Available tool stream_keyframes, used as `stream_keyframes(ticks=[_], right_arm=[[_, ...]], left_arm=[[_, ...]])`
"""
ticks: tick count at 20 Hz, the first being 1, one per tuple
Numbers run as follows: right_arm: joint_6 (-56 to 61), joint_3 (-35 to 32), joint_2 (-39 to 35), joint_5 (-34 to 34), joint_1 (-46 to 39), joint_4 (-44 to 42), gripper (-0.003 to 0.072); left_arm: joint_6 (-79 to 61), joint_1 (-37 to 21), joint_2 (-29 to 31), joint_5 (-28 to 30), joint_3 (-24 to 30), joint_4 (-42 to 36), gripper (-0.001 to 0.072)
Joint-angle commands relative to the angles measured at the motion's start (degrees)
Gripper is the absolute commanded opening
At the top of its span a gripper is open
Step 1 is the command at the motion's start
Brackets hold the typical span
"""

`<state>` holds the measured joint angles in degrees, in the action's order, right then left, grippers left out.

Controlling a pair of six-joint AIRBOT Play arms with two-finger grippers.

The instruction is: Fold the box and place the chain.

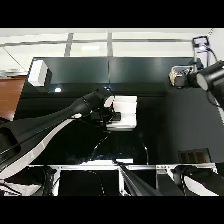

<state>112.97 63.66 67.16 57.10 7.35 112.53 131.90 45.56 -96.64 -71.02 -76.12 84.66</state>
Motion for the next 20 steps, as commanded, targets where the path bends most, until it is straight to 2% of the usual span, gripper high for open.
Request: stream_keyframes(ticks=[1, 3, 6, 8, 9, 10, 13, 19, 20], right_arm=[[0.31, 4.44, 9.51, -10.97, -14.47, -18.23, 0.072], [-0.68, 15.32, 19.3, -6.29, -19.21, -27.34, 0.072], [-2.19, 31.58, 32.63, 4.09, -20.92, -28.09, 0.072], [-3.5, 39.15, 39.08, 5.7, -20.74, -28.15, 0.072], [-3.54, 41.59, 41.4, 5.22, -20.68, -28.11, 0.064], [-3.54, 43.63, 43.45, 5.07, -20.7, -28.09, 0.0554], [-3.52, 46.25, 47.21, 4.66, -20.85, -28.04, 0.0553], [-3.5, 46.31, 50.6, 4.59, -20.85, -27.89, 0.0553], [-3.52, 46.31, 50.73, 4.52, -20.87, -27.89, 0.0492]], left_arm=[[-0.09, -0.02, -0.02, -0.13, -0.02, -0.09, 0.0028], [-0.09, -0.02, -0.02, -0.17, -0.02, -0.13, 0.0028], [-0.09, -0.02, -0.02, -1.79, -0.02, -0.11, 0.0028], [-0.09, -0.02, -0.02, -3.21, -0.02, -0.09, 0.0028], [-0.09, -0.02, -0.02, -3.43, -0.02, -0.09, 0.0028], [-0.07, -0.02, -0.02, -3.43, -0.02, -0.11, 0.0028], [-0.07, -0.02, -0.02, -3.45, -0.02, -0.13, 0.0028], [-0.07, -0.02, -0.02, -3.41, -0.02, -0.13, 0.0028], [-0.07, -0.02, -0.02, -3.41, -0.02, -0.13, 0.0028]])
